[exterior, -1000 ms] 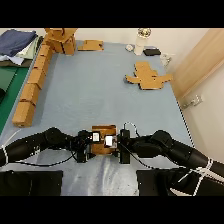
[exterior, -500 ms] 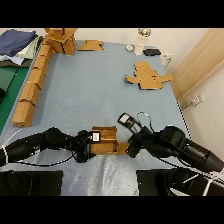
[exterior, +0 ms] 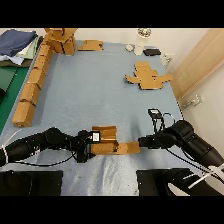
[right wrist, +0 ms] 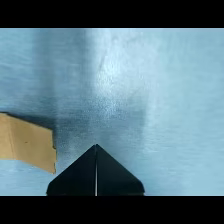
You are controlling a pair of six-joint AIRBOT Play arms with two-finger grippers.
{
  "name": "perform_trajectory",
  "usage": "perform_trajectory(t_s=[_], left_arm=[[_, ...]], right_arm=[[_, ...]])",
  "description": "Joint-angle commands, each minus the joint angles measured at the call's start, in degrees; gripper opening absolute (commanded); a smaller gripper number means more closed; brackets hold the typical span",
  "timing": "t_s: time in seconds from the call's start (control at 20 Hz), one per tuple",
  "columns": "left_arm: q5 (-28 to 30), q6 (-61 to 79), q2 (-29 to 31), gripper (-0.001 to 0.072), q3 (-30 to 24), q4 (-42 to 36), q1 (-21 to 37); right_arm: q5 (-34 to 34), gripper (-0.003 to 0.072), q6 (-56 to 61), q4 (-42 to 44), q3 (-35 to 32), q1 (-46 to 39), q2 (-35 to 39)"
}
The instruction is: Fold the box.
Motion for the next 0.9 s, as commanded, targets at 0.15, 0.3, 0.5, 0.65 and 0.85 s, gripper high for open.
perform_trajectory(t_s=[0.15, 0.3, 0.5, 0.65, 0.85], left_arm=[[0.00, 0.00, 0.00, 0.0469, 0.00, 0.02, 0.00], [0.00, 0.00, 0.00, 0.0469, 0.00, 0.02, 0.00], [0.00, 0.00, 0.00, 0.0469, 0.00, 0.02, 0.00], [0.00, 0.00, 0.00, 0.0470, 0.00, 0.02, 0.00], [0.00, 0.00, 0.00, 0.0469, 0.00, 0.02, 0.00]], right_arm=[[10.36, 0.0004, -9.60, 19.89, -4.44, -1.88, -5.16], [10.84, 0.0004, -14.64, 24.37, -4.42, -1.84, -6.47], [10.82, 0.0004, -15.45, 27.67, -4.35, -1.84, -3.89], [10.86, 0.0004, -15.91, 29.44, -4.35, -1.84, -2.23], [11.23, 0.0004, -17.00, 33.42, -3.74, -1.84, -1.55]])
